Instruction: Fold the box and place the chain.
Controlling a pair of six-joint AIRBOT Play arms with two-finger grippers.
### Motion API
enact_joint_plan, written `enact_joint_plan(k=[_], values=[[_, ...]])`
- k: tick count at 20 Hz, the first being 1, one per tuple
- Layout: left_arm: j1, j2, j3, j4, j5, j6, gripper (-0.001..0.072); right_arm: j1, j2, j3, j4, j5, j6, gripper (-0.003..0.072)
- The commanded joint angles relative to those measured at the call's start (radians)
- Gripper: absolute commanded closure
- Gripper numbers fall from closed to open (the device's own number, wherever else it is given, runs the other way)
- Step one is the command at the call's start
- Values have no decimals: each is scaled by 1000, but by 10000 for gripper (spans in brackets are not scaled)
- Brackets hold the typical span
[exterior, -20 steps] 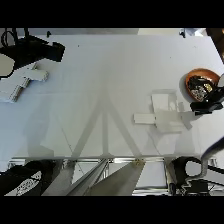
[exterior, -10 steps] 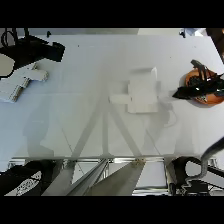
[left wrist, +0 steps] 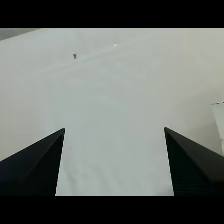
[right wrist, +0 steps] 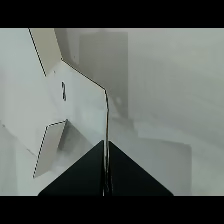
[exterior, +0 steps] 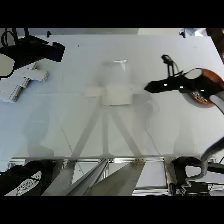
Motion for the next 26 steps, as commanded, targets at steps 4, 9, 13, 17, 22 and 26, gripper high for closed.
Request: enact_joint_plan(k=[4,9,13,17,22,26], values=[[0,0,0,0,0,0,10,105,-58,0,83,-140,-29,677],[0,0,0,0,0,0,10,105,-58,0,45,-133,-29,677],[0,0,0,0,0,0,10,105,-58,0,-14,-93,-30,676],[0,0,0,0,0,0,10,105,-58,0,-14,-93,-30,676],[0,0,0,0,0,0,10,105,-58,0,-14,-93,-30,676],[0,0,0,0,2,-1,10,105,-58,0,-14,-93,-30,676]])
